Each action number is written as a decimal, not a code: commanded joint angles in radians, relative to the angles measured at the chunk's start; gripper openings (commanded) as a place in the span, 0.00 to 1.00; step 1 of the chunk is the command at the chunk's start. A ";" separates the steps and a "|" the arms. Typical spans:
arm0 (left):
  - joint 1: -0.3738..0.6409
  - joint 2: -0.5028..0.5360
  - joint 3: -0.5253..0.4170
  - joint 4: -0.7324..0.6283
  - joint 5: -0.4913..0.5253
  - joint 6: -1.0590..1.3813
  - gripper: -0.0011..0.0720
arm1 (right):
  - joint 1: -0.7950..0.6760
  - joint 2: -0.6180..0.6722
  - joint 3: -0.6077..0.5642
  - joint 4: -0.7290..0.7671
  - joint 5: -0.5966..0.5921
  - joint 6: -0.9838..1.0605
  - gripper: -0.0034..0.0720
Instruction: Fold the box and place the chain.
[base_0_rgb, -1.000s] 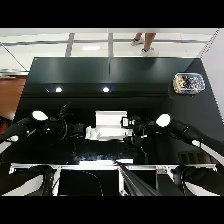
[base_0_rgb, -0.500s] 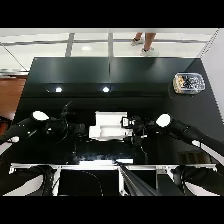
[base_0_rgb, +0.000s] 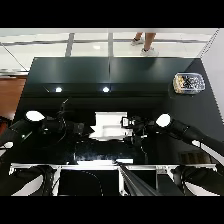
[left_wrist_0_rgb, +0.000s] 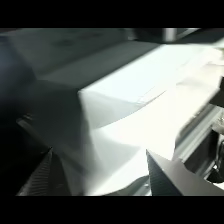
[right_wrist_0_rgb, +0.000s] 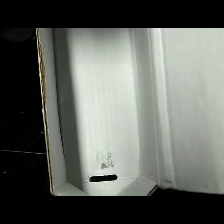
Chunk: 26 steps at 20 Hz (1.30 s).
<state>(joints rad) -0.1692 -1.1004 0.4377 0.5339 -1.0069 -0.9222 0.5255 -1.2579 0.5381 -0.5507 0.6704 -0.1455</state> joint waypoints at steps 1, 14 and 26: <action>-0.058 0.008 0.017 -0.047 0.005 0.002 0.96 | 0.000 0.000 0.000 0.000 0.000 0.000 0.26; -0.089 0.009 0.054 -0.035 -0.006 -0.055 0.82 | 0.000 0.000 0.000 0.000 0.000 0.000 0.26; -0.323 0.008 0.201 0.296 0.121 -0.483 0.82 | 0.000 0.000 0.000 0.000 0.000 0.000 0.26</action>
<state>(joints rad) -0.4553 -1.0920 0.6098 0.7792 -0.9054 -1.3197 0.5255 -1.2579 0.5381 -0.5507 0.6704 -0.1452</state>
